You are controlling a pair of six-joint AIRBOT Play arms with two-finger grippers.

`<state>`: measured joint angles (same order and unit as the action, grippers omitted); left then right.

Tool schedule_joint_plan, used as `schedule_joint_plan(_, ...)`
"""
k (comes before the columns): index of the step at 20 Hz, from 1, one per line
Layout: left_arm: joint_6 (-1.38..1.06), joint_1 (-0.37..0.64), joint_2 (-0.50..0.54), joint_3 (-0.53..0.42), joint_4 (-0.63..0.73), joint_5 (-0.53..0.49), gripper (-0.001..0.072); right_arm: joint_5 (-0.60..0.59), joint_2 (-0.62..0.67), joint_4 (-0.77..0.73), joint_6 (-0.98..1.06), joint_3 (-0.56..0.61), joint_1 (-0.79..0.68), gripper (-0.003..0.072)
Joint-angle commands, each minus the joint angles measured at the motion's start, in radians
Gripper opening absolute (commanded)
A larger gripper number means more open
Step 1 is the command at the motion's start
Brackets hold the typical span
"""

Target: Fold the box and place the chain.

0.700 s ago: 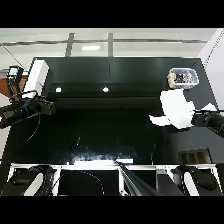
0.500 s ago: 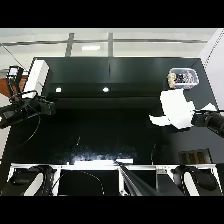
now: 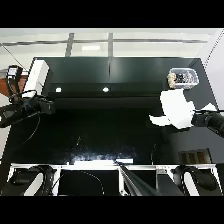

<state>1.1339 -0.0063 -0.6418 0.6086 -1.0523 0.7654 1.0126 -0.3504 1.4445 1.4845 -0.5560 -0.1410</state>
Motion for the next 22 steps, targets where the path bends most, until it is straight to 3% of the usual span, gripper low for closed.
schedule_joint_plan(1, 0.000, -0.001, 0.000, 0.000, 0.030, -0.060, 0.0029, 0.000, 0.001, 0.005, -0.003, 0.000, 0.000, 0.0025)
schedule_joint_plan(4, 0.000, -0.002, 0.000, -0.004, 0.063, -0.055, 0.0032, -0.069, 0.001, 0.002, 0.002, 0.000, 0.000, 0.0025)
schedule_joint_plan(5, 0.000, -0.002, -0.004, -0.005, 0.071, -0.055, 0.0113, -0.081, 0.001, -0.019, 0.003, 0.001, 0.000, 0.0026)
schedule_joint_plan(6, 0.000, -0.002, -0.011, -0.005, 0.079, -0.048, 0.0495, -0.091, -0.003, -0.027, 0.003, 0.001, 0.000, 0.0028)
schedule_joint_plan(7, 0.008, -0.002, -0.019, -0.005, 0.093, -0.031, 0.0695, -0.103, -0.013, -0.026, 0.003, 0.001, 0.000, 0.0048)
schedule_joint_plan(8, 0.026, -0.002, -0.026, -0.005, 0.099, -0.007, 0.0697, -0.100, -0.030, -0.026, 0.004, 0.001, 0.000, 0.0494)
schedule_joint_plan(9, 0.030, -0.004, -0.032, -0.005, 0.115, 0.022, 0.0697, -0.098, -0.051, -0.027, 0.005, 0.005, 0.000, 0.0720)
schedule_joint_plan(11, 0.030, -0.016, -0.047, -0.005, 0.136, 0.050, 0.0697, -0.101, -0.127, 0.019, 0.012, 0.006, 0.000, 0.0720)
schedule_joint_plan(14, 0.081, -0.047, -0.066, -0.005, 0.154, 0.046, 0.0697, -0.141, -0.344, 0.381, 0.325, -0.038, -0.087, 0.0720)
schedule_joint_plan(15, 0.095, -0.057, -0.069, -0.005, 0.153, 0.046, 0.0697, -0.148, -0.434, 0.419, 0.337, -0.088, -0.158, 0.0720)
schedule_joint_plan(18, 0.117, -0.095, -0.076, -0.005, 0.152, 0.043, 0.0697, -0.170, -0.729, 0.309, 0.245, -0.306, -0.411, 0.0720)
schedule_joint_plan(22, 0.118, -0.118, -0.090, -0.005, 0.153, 0.000, 0.0697, -0.031, -1.033, -0.156, -0.131, -0.534, -0.635, 0.0720)
